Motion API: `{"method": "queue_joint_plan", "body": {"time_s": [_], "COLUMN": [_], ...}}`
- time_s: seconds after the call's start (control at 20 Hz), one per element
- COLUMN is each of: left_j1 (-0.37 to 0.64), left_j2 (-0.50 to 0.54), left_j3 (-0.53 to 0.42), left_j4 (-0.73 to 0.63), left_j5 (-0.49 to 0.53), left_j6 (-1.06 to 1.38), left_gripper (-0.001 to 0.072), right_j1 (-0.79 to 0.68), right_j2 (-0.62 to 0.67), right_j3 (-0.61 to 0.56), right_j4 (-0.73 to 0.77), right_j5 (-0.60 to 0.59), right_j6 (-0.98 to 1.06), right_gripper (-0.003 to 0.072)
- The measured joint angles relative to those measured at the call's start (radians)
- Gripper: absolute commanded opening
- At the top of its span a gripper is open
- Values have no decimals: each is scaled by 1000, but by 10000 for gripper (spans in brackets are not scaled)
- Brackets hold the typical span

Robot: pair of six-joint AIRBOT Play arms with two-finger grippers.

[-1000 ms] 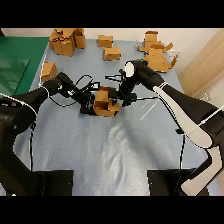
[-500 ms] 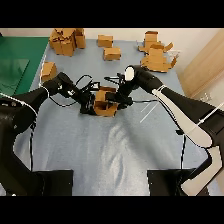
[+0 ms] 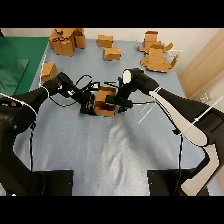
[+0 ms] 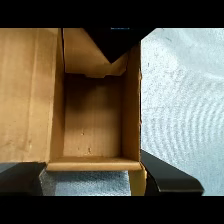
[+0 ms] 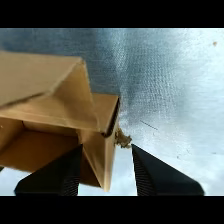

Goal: Fold the box.

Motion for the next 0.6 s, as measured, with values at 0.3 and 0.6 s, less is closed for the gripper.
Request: {"method": "queue_joint_plan", "body": {"time_s": [0.3,0.6], "left_j1": [0,0], "left_j2": [0,0], "left_j3": [0,0], "left_j4": [0,0], "left_j5": [3,3], "left_j6": [0,0], "left_gripper": [288,288], "right_j1": [4,31], "right_j2": [-12,-47], "right_j3": [0,37], "right_j4": [10,-46], "right_j5": [-52,-8], "right_j6": [37,80], "right_gripper": [491,487]}}
